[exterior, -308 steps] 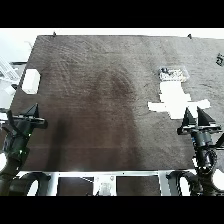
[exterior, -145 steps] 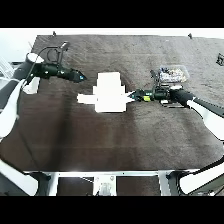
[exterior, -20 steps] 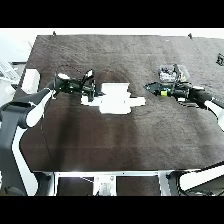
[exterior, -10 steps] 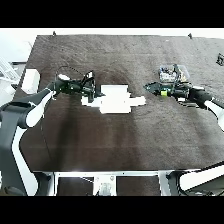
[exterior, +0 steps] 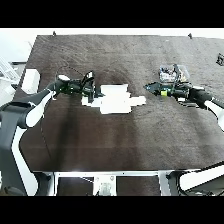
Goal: Fold the box and place the chain.
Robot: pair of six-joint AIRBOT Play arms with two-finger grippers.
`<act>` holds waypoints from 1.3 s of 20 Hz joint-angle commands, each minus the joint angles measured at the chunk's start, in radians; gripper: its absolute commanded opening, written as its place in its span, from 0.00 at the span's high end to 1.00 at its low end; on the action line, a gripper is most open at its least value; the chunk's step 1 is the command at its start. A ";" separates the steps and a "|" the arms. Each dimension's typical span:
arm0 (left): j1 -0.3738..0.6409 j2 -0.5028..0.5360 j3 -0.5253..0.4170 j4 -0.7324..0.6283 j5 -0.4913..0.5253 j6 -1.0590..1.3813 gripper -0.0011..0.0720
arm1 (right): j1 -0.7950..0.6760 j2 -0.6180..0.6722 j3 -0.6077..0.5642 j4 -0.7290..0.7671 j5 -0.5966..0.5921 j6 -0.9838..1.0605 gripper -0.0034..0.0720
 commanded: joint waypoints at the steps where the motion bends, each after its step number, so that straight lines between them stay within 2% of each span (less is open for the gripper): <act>1: 0.000 0.000 0.000 0.005 0.002 -0.001 0.96 | 0.003 0.011 -0.009 0.045 0.047 -0.080 0.62; 6: 0.000 0.000 0.000 0.004 0.002 -0.001 0.96 | 0.018 0.183 -0.171 0.143 0.070 -0.290 0.64; 9: 0.000 0.000 0.000 0.004 0.001 -0.001 0.96 | 0.061 0.282 -0.293 0.125 0.071 -0.513 0.64; 10: 0.000 0.000 0.000 0.004 0.001 -0.001 0.96 | 0.084 0.304 -0.321 0.075 0.070 -0.622 0.63; 11: 0.000 0.000 0.000 0.004 0.001 -0.001 0.96 | 0.108 0.314 -0.335 0.009 0.066 -0.710 0.43; 12: 0.000 0.000 0.000 0.004 0.001 -0.001 0.96 | 0.134 0.315 -0.338 -0.065 0.050 -0.780 0.12; 16: 0.000 0.000 0.000 0.004 0.001 -0.001 0.96 | 0.226 0.314 -0.338 -0.221 -0.109 -0.924 0.11; 19: 0.000 0.000 0.000 0.004 0.001 -0.001 0.96 | 0.288 0.314 -0.338 -0.269 -0.243 -1.040 0.10; 22: 0.000 0.000 0.000 0.004 0.001 -0.001 0.95 | 0.345 0.312 -0.338 -0.332 -0.308 -1.081 0.10; 26: 0.000 0.000 0.000 0.003 0.001 -0.001 0.96 | 0.399 0.305 -0.338 -0.339 -0.363 -1.079 0.10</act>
